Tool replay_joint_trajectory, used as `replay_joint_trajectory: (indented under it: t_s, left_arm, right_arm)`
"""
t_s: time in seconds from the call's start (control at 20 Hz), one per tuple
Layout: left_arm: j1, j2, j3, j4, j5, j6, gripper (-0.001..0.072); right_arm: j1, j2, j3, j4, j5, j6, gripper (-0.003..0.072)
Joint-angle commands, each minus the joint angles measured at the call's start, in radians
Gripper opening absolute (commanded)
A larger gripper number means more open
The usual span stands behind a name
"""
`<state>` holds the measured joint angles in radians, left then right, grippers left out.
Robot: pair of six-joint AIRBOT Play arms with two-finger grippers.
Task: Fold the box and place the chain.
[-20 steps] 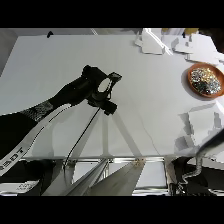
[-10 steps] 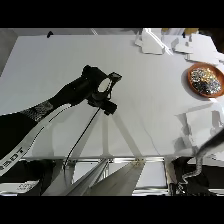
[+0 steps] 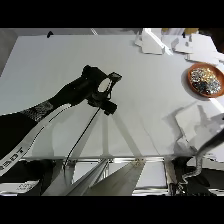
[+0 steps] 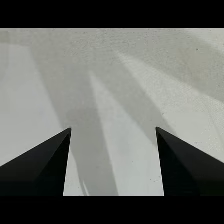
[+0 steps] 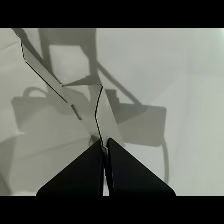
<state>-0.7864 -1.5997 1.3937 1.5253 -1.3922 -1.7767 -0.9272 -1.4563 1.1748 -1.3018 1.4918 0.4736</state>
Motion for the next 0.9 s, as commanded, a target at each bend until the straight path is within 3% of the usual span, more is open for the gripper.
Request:
replay_joint_trajectory:
  t_s: [0.0,0.1,0.35,0.7,0.85]
  left_arm:
    - [-0.001,-0.001,0.0,0.0,0.0,0.0,0.0581]
    - [-0.001,-0.001,0.0,0.0,0.0,0.0,0.0581]
    - [-0.001,-0.001,0.0,0.0,0.0,0.0,0.0581]
    - [-0.001,0.0,0.0,0.002,0.025,0.032,0.0581]
    - [0.008,0.021,0.0,0.008,-0.028,0.133,0.0581]
  right_arm:
    - [0.195,0.063,-0.001,0.192,0.017,0.042,0.0014]
    - [0.336,0.093,-0.001,0.2,0.016,0.116,0.0014]
    - [0.579,0.183,-0.04,0.41,0.034,0.189,0.0013]
    - [0.685,0.451,-0.393,0.407,-0.154,0.282,0.0013]
    - [0.685,0.541,-0.465,0.364,-0.215,0.353,0.0013]
